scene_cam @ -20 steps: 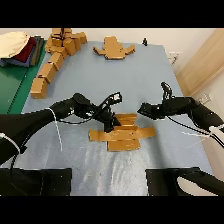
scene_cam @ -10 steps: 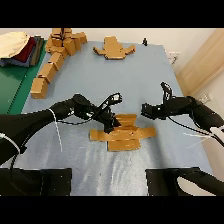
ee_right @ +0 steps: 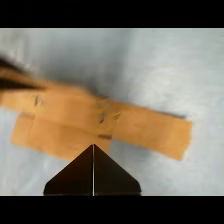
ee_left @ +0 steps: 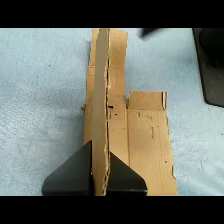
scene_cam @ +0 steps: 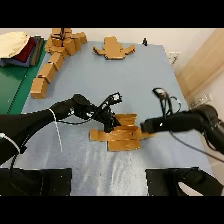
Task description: Fold the box.
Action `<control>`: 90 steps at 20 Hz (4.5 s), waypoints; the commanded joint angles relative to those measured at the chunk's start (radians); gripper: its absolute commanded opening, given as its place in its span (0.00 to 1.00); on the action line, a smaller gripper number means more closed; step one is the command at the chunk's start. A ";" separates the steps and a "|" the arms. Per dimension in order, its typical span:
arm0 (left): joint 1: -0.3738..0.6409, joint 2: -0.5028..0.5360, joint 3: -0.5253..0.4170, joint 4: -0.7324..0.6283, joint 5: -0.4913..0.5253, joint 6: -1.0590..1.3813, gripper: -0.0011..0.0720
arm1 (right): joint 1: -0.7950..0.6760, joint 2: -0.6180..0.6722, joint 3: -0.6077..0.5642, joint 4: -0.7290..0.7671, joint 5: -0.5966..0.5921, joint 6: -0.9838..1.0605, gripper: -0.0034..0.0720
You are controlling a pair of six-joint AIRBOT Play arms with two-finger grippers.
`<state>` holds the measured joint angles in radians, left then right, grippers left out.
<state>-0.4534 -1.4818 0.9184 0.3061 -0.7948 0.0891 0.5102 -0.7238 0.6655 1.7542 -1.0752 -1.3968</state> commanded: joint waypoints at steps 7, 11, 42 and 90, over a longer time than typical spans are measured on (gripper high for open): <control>-0.002 -0.001 0.001 0.001 -0.001 0.000 0.03 | 0.596 -0.034 -0.168 -0.344 -0.017 -0.056 0.78; -0.002 -0.001 0.001 0.001 0.000 0.000 0.03 | 0.595 -0.153 -0.168 -0.432 0.110 -0.123 0.78; -0.002 -0.001 0.001 0.001 0.000 0.000 0.03 | 0.446 -0.016 -0.219 -0.720 0.286 -0.108 1.00; -0.002 -0.001 0.001 0.001 0.000 0.000 0.03 | -0.128 -0.305 -0.166 0.355 0.309 -1.508 0.99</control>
<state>-0.4553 -1.4822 0.9184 0.3065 -0.7948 0.0891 0.3809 -1.0256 0.4992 2.1098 -0.7765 -2.9036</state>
